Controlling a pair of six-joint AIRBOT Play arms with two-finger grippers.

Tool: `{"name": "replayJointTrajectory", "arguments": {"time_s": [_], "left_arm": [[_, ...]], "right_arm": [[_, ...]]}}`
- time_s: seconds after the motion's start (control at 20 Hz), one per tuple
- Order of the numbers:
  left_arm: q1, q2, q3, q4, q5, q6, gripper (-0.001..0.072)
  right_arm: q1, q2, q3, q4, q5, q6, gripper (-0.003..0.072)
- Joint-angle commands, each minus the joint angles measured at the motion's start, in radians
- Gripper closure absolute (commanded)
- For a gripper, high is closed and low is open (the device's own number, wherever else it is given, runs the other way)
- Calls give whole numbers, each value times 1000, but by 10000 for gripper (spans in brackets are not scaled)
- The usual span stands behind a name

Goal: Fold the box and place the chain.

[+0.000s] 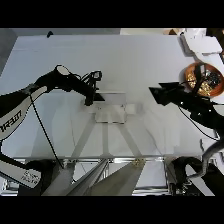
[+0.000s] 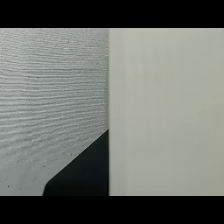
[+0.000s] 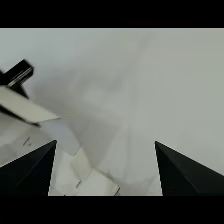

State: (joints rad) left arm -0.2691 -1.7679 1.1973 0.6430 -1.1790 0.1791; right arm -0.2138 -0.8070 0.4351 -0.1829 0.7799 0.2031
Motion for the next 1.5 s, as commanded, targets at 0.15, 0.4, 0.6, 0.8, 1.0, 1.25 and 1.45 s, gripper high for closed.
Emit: {"name": "replayJointTrajectory", "arguments": {"time_s": [0.15, 0.4, 0.6, 0.8, 1.0, 1.25, 1.45], "left_arm": [[-1, 0, 0, 0, 1, 0, 699], [0, 0, 0, 0, 1, 0, 699], [0, 0, 0, 0, 1, 0, 699], [-1, 0, 0, 0, 1, 0, 699], [-1, 0, 0, 0, 1, 0, 699], [-1, 0, 0, 0, 1, 0, 699], [-1, 0, 0, 0, 1, 0, 699]], "right_arm": [[21, 0, 1, -187, 334, -407, -9], [173, 0, 1, -382, 235, -549, -8], [273, -6, 0, -430, 101, -549, -8], [342, -79, -2, -388, -30, -562, -8], [403, -225, -2, -272, -79, -695, -8], [412, -325, -2, -192, -203, -709, -8], [415, -348, -2, -177, -270, -698, -8]]}}
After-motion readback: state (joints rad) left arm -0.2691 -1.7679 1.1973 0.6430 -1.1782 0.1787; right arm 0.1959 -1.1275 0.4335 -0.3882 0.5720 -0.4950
